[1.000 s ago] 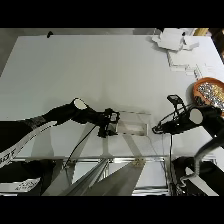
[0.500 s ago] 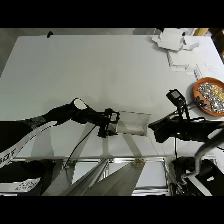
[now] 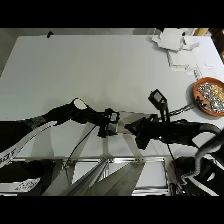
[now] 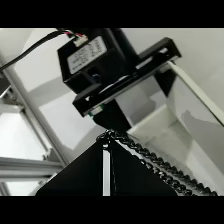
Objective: Fold the box and place the chain.
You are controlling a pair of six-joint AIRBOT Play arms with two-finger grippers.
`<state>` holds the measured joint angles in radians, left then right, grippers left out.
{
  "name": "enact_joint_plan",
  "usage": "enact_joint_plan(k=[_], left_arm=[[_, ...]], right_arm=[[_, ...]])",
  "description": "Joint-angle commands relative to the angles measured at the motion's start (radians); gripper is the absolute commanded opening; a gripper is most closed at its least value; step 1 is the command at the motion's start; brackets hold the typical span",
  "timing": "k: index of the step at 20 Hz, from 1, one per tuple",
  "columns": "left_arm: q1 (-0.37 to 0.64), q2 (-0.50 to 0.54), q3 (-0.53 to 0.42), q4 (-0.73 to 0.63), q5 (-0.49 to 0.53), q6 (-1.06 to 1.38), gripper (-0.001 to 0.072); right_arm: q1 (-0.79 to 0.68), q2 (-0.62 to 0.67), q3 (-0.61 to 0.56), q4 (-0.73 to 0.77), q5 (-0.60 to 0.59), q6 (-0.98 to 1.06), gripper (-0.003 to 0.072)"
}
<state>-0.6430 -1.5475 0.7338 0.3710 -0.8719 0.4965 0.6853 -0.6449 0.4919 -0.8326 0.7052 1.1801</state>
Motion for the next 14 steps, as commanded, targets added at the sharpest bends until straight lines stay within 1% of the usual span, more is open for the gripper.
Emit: enact_joint_plan(k=[1,4,5,7,8,9,11,13,14], left_arm=[[0.001,0.001,0.001,0.0,0.0,0.0,0.0272],[0.001,0.001,0.001,0.0,0.0,0.0,0.0272],[0.001,0.001,0.001,0.0,0.0,0.0,0.0272],[0.001,0.001,0.001,0.0,0.0,0.0,0.0272],[0.001,0.001,0.001,0.0,0.0,0.0,0.0272],[0.001,0.001,0.001,0.0,0.0,0.0,0.0272],[0.001,0.001,0.001,0.0,0.0,0.0,0.0272],[0.001,0.0,0.001,0.0,0.0,0.0,0.0272],[0.0,0.001,0.001,0.0,0.0,0.0,0.0272]], right_arm=[[0.068,-0.1,0.001,0.013,-0.079,-0.008,0.0021],[0.068,-0.203,0.001,-0.067,-0.098,0.058,0.0028],[0.068,-0.225,0.001,-0.102,-0.097,0.08,0.0085],[0.065,-0.235,0.005,-0.177,-0.092,0.119,0.0236],[0.048,-0.227,0.026,-0.212,-0.053,0.122,0.0256],[0.023,-0.212,0.056,-0.246,0.008,0.121,0.0257],[-0.058,-0.163,0.131,-0.365,0.172,0.09,0.0256],[-0.169,-0.104,0.167,-0.455,0.321,-0.08,0.0256],[-0.232,-0.079,0.166,-0.483,0.382,-0.213,0.0256]])
